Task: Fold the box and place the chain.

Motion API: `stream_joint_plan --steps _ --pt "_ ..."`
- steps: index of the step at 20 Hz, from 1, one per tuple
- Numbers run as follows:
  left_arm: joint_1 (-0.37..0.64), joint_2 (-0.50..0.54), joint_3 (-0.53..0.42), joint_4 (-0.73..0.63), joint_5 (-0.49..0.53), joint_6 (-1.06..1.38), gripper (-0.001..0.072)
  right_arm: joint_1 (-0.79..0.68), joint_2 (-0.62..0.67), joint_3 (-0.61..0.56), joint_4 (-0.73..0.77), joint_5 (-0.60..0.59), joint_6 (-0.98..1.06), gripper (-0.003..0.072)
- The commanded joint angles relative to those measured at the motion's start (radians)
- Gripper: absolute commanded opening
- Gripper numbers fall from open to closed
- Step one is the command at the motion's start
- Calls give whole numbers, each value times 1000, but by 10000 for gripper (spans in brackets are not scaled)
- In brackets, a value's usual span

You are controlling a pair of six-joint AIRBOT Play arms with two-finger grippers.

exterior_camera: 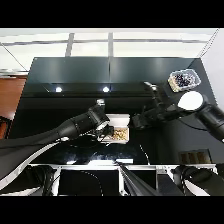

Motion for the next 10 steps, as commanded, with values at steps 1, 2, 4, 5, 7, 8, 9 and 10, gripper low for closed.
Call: stream_joint_plan --steps 1,2,4,5,7,8,9,10 --pt "0 0 0 -11 -1 0 24 -135 59 0 -67 79 -18 325" --pt "0 0 0 -11 -1 0 25 -166 80 0 -67 81 -26 325" --pt "0 0 1 -18 6 6 26 -206 112 0 -67 82 -49 324" --pt "0 0 7 -23 4 16 26 -213 116 0 -67 83 -55 325" --pt "0 0 29 -23 3 19 26 -215 116 0 -67 86 -62 324" --pt "0 0 40 -22 7 19 25 -215 116 0 -67 87 -62 325" --pt "4 0 45 -23 13 19 25 -215 116 0 -68 85 -62 324" --pt "7 0 45 -31 19 19 25 -215 116 -1 -67 85 -62 324"
